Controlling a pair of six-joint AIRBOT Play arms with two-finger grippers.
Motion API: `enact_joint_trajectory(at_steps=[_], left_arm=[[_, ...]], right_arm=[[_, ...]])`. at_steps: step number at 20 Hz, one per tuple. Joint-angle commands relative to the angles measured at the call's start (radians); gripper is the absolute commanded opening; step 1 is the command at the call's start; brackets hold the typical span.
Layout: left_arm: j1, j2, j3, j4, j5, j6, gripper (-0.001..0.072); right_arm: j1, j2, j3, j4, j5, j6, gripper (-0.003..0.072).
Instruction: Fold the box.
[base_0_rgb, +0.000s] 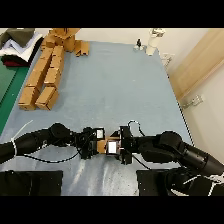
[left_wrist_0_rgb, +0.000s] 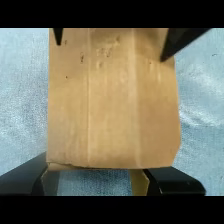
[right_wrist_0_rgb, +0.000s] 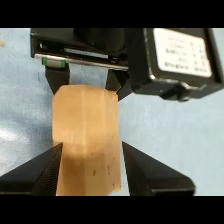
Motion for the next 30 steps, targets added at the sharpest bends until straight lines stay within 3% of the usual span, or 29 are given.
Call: enact_joint_trajectory(at_steps=[1,8,15,16,21,23,26,28,30], left_arm=[[0.000,0.000,0.001,0.000,0.000,0.000,0.0518],[0.000,0.000,0.001,0.000,0.001,0.000,0.0518],[0.000,0.000,0.001,0.000,0.000,0.000,0.0519],[0.000,0.000,0.001,0.000,0.000,0.000,0.0518],[0.000,0.000,0.001,0.000,0.000,0.000,0.0519],[0.000,0.000,0.001,0.000,0.000,0.000,0.0519],[0.000,0.000,0.001,0.000,0.000,0.000,0.0518],[0.000,0.000,0.001,0.000,0.000,0.000,0.0518],[0.000,0.000,0.001,0.000,0.000,0.000,0.0519]], right_arm=[[-0.001,-0.018,-0.005,0.026,-0.013,-0.023,0.0590],[0.002,-0.079,-0.005,-0.121,0.083,-0.019,0.0567],[0.191,-0.059,-0.021,-0.574,0.092,0.430,0.0504],[0.209,-0.059,-0.029,-0.598,0.091,0.458,0.0457],[0.218,-0.059,-0.034,-0.603,0.090,0.474,0.0437],[0.218,-0.059,-0.034,-0.576,0.087,0.473,0.0317],[0.219,-0.059,-0.034,-0.541,0.076,0.473,0.0291],[0.224,-0.058,-0.034,-0.541,0.062,0.473,0.0206],[0.250,-0.047,-0.034,-0.544,0.047,0.473,0.0189]])
